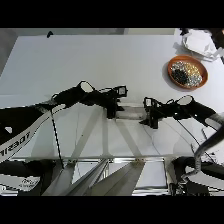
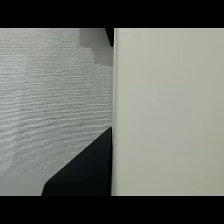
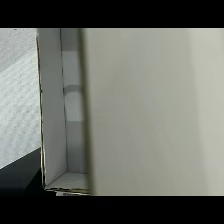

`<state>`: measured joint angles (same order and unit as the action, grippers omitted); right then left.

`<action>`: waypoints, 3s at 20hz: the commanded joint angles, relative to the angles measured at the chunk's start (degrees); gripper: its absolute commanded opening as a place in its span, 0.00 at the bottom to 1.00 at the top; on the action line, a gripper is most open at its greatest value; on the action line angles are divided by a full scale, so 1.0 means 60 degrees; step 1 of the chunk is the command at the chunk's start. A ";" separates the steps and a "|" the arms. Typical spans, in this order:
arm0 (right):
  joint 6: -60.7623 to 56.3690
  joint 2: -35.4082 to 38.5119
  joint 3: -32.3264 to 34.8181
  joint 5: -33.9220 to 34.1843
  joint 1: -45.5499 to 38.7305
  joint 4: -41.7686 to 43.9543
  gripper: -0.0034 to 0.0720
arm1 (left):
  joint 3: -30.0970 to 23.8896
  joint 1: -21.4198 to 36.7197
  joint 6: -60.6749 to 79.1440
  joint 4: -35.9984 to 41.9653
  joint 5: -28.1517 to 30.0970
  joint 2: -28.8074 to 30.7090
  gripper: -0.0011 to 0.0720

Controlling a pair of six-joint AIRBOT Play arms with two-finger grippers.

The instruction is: Fold the box and place the chain.

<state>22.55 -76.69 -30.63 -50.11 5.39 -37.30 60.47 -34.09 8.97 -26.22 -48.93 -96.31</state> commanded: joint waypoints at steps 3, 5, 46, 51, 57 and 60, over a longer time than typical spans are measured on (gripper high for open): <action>0.0000 0.0000 0.0007 -0.0011 -0.0007 0.0004 0.65 | 0.0004 0.0007 0.0004 -0.0007 -0.0029 0.0015 0.16; 0.0000 0.0000 0.0007 -0.0011 -0.0007 0.0004 0.65 | 0.0004 0.0062 0.0004 -0.0193 -0.0117 0.0124 0.74; 0.0004 0.0004 0.0007 -0.0007 -0.0007 0.0004 0.65 | 0.0000 -0.0736 -0.3002 0.0175 0.0812 0.0266 0.02; 0.0000 0.0000 0.0007 -0.0007 -0.0007 0.0004 0.65 | 0.0000 -0.0474 -0.3002 -0.0688 0.0659 0.0980 0.02; 0.0000 0.0000 0.0007 -0.0007 -0.0007 0.0004 0.65 | 0.0000 0.0484 -0.1967 -0.1359 -0.0692 0.2036 0.02; 0.0000 0.0004 0.0007 -0.0011 -0.0007 0.0004 0.65 | 0.0000 0.0871 -0.1071 -0.2823 -0.2098 0.2200 0.02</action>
<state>22.57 -76.71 -30.59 -50.13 5.37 -37.32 60.42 -31.03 -2.52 -35.83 -53.98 -84.60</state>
